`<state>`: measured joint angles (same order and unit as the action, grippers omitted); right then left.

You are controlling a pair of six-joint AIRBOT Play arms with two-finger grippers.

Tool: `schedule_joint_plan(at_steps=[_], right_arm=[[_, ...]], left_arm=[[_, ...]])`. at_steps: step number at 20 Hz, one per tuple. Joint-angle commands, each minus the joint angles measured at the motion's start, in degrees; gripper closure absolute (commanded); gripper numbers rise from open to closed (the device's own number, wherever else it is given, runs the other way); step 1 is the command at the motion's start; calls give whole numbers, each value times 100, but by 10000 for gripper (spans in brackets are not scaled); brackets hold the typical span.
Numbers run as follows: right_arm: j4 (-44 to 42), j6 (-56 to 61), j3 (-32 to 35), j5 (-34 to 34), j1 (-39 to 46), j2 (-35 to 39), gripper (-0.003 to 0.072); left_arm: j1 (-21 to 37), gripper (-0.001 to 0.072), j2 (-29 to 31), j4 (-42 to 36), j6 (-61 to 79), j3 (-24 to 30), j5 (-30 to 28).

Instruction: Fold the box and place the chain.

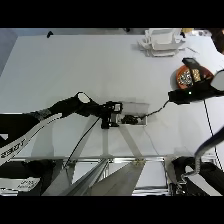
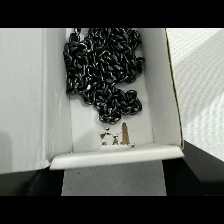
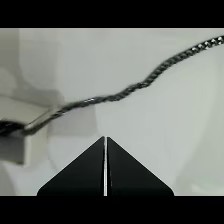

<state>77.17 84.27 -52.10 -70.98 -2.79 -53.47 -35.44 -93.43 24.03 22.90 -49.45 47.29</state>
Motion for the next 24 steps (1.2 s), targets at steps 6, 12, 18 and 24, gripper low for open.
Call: schedule_joint_plan(at_steps=[6, 12, 18, 24], right_arm=[[-186, -221, 26, 713, 0, 1126, 642], [229, -225, 120, 1038, 0, -404, 333], [433, -221, 120, 1285, 0, -1978, 348], [466, -214, 120, 1434, 0, -2653, 429]], left_arm=[[0, 666, 4, 0, 2, 2, 9], [0, 666, 4, 0, 2, 2, 9], [0, 666, 4, 0, 2, 2, 7], [0, 666, 4, 0, 2, 2, 9]])
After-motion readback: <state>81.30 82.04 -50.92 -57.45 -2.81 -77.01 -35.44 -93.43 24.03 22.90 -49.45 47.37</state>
